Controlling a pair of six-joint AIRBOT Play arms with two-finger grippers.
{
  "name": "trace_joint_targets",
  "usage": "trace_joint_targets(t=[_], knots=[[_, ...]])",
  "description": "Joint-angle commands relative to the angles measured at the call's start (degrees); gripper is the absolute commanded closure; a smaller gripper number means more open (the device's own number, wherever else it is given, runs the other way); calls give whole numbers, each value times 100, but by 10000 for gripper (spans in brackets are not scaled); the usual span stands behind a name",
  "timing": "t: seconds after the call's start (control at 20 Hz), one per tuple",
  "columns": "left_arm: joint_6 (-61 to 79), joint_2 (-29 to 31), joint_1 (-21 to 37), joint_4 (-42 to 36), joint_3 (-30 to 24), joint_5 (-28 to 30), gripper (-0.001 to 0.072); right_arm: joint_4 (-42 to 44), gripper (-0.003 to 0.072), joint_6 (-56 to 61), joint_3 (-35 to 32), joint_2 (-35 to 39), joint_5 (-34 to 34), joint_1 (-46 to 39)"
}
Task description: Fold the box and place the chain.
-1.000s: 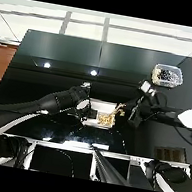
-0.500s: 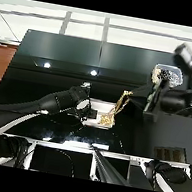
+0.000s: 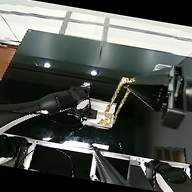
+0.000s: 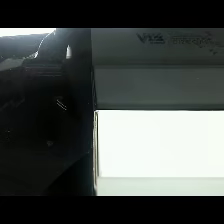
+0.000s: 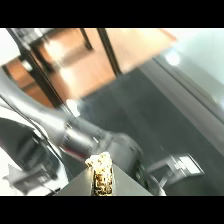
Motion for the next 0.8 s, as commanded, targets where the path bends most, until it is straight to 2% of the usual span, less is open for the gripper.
trace_joint_targets(t=[0.0, 0.25, 0.5, 0.75], knots=[[0, -2, 2, 0, 0, 0, 678, 380, 678, -17, 42, -9, -203, -4], [0, -2, 2, 0, 0, 2, 678, -116, 678, 201, -208, -262, 315, -2], [0, -2, 2, 0, 0, 2, 678, -304, 678, 267, -1453, -452, 186, -2], [0, -2, 2, 0, 0, 2, 678, -317, 678, 262, -2409, -763, -367, 157]])
